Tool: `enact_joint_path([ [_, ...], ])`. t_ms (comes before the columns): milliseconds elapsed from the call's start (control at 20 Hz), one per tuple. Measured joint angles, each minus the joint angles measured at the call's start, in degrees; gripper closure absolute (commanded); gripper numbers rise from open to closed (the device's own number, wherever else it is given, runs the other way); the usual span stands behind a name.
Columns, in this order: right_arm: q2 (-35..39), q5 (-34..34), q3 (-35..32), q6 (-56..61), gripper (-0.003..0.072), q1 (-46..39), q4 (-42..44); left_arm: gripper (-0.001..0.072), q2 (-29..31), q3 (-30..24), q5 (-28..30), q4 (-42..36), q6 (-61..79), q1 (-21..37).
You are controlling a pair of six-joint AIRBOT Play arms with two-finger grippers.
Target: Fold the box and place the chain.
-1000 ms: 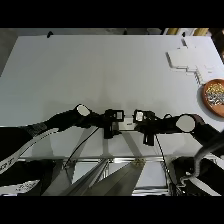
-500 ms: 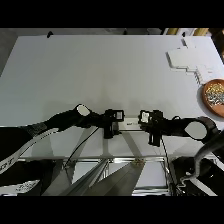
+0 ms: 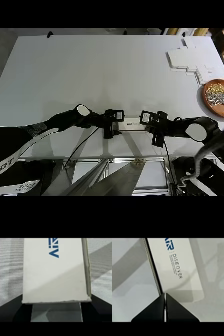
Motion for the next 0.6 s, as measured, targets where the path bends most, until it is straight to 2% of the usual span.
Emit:
enact_joint_path([
  [600,-3.63,1.05,-0.24,0.96,0.067,-0.02,-0.07,0.0456,0.0,0.0,0.0,0.07,0.07,0.0],
])
